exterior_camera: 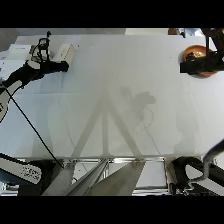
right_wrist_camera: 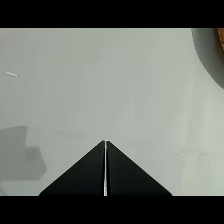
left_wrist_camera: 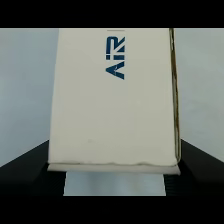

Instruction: Fold the box and place the chain.

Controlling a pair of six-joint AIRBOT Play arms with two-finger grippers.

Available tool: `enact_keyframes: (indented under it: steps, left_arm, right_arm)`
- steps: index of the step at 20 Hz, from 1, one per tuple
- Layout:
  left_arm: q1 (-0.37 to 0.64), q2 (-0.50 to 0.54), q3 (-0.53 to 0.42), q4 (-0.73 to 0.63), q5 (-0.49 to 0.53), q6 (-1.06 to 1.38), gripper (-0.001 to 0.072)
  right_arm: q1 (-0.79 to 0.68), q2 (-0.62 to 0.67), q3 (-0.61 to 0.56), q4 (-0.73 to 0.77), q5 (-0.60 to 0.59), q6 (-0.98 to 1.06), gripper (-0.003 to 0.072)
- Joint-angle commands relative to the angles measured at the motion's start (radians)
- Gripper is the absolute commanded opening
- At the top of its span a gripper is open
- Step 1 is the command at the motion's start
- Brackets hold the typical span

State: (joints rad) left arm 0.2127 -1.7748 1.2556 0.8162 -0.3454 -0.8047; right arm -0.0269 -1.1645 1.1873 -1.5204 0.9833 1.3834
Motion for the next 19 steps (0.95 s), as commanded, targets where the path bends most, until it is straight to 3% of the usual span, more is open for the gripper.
enact_keyframes:
  steps: [1,2,4,6,7,8,14,19]
  left_arm:
    - [0.001,0.0,0.0,0.073,0.036,0.022,0.0282]
    - [0.001,-0.001,0.0,0.082,0.037,0.023,0.0296]
    - [0.001,-0.001,0.0,0.082,0.044,0.022,0.0486]
    - [0.001,0.0,0.0,0.082,0.072,0.022,0.0533]
    - [0.001,0.0,0.0,0.082,0.085,0.022,0.0597]
    - [0.001,0.0,0.0,0.082,0.101,0.022,0.072]
    - [0.0,0.036,0.0,0.082,0.103,0.019,0.0711]
    - [0.0,0.148,0.0,0.082,0.098,0.019,0.0711]
  right_arm:
    - [0.0,0.0,0.001,0.0,0.0,0.0,0.0018]
    - [0.0,0.0,0.001,0.0,0.001,0.0,0.0018]
    - [0.0,0.0,0.001,0.0,0.0,0.0,0.0018]
    - [0.0,0.0,0.001,0.0,0.001,0.0,0.0018]
    - [0.0,0.0,0.001,0.0,0.001,0.0,0.0018]
    - [0.0,0.0,0.001,0.0,0.0,0.0,0.0018]
    - [0.0,0.0,0.001,0.0,0.0,0.0,0.0018]
    - [0.0,0.0,0.001,0.0,0.0,0.0,0.0018]
